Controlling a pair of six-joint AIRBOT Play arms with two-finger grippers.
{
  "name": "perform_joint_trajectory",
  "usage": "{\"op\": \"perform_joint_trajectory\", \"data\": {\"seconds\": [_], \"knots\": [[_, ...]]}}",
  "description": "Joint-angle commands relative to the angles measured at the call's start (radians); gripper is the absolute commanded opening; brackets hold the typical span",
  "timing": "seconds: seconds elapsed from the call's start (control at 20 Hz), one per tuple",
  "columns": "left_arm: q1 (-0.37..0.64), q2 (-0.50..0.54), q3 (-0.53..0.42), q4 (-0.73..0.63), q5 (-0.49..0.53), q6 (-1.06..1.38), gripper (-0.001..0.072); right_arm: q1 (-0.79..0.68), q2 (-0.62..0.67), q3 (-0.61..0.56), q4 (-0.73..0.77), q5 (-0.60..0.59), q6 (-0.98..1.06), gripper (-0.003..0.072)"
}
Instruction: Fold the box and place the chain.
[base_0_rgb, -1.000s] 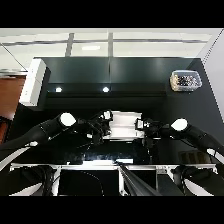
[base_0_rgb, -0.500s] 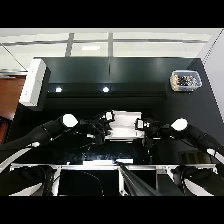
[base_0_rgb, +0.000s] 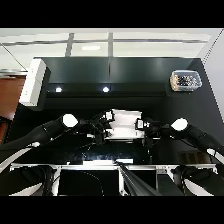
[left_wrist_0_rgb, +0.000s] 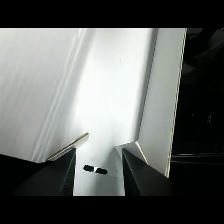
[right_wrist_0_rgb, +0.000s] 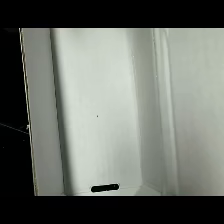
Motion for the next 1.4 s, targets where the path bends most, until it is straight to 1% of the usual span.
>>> {"op": "perform_joint_trajectory", "data": {"seconds": [0.0, 0.05, 0.1, 0.2, 0.25, 0.3, 0.35, 0.4, 0.45, 0.55, 0.65, 0.75, 0.85, 0.95, 1.0, 1.05, 1.1, 1.15, 1.25, 1.35], "knots": [[-0.001, 0.000, 0.001, 0.001, 0.002, 0.000, 0.0367, 0.001, -0.001, 0.000, 0.000, 0.001, 0.000, 0.0464], [-0.001, 0.000, 0.001, 0.002, 0.002, 0.000, 0.0347, 0.001, -0.001, 0.000, 0.000, 0.001, 0.000, 0.0464], [-0.001, 0.000, 0.001, 0.002, 0.003, 0.000, 0.0296, 0.001, -0.001, 0.000, 0.000, 0.001, 0.000, 0.0465], [-0.002, 0.000, 0.001, 0.001, 0.002, 0.000, 0.0308, 0.001, -0.001, 0.000, 0.000, 0.001, 0.000, 0.0464], [-0.003, 0.000, 0.001, 0.001, 0.003, 0.000, 0.0434, 0.001, -0.001, 0.000, 0.000, 0.001, 0.000, 0.0464], [-0.005, 0.000, 0.001, 0.002, 0.003, 0.000, 0.0462, 0.001, -0.001, 0.000, 0.000, 0.001, 0.000, 0.0465], [-0.005, 0.000, 0.001, 0.002, 0.002, 0.000, 0.0411, 0.001, -0.001, 0.000, 0.000, 0.001, 0.000, 0.0464], [-0.005, 0.000, 0.001, 0.002, 0.001, 0.000, 0.0285, 0.001, -0.001, 0.000, 0.000, 0.001, 0.000, 0.0464], [-0.005, 0.000, 0.001, 0.002, 0.001, 0.000, 0.0262, 0.001, -0.001, 0.000, 0.000, 0.001, 0.000, 0.0465], [0.002, 0.005, 0.002, 0.030, -0.010, -0.003, 0.0034, 0.001, -0.001, 0.000, 0.000, 0.001, 0.000, 0.0464], [0.033, 0.036, 0.001, 0.096, -0.020, -0.100, 0.0031, 0.001, -0.001, 0.000, 0.000, 0.001, 0.000, 0.0464], [0.107, 0.083, 0.001, 0.158, -0.047, -0.274, 0.0031, 0.001, -0.001, 0.000, 0.000, 0.001, 0.000, 0.0465], [0.207, 0.124, 0.001, 0.209, -0.094, -0.473, 0.0031, 0.001, -0.001, 0.000, 0.000, 0.001, 0.000, 0.0465], [0.345, 0.137, 0.001, 0.207, -0.206, -0.814, 0.0033, 0.001, -0.001, 0.000, 0.000, 0.001, 0.000, 0.0464], [0.410, 0.135, 0.001, 0.213, -0.274, -0.932, 0.0033, 0.001, -0.001, 0.000, 0.000, 0.001, 0.000, 0.0464], [0.478, 0.132, 0.001, 0.220, -0.350, -0.978, 0.0032, 0.001, -0.001, 0.000, 0.000, 0.001, 0.000, 0.0464], [0.536, 0.129, -0.003, 0.226, -0.402, -0.992, 0.0032, 0.001, -0.001, 0.000, 0.000, 0.001, 0.000, 0.0464], [0.588, 0.126, -0.021, 0.219, -0.404, -1.086, 0.0032, 0.001, -0.001, 0.000, 0.000, 0.001, 0.000, 0.0464], [0.650, 0.119, -0.084, 0.207, -0.356, -1.264, 0.0032, 0.001, -0.001, 0.000, 0.000, 0.000, 0.000, 0.0465], [0.650, 0.107, -0.140, 0.203, -0.304, -1.271, 0.0032, 0.001, -0.001, 0.000, 0.000, 0.000, 0.000, 0.0464]]}}
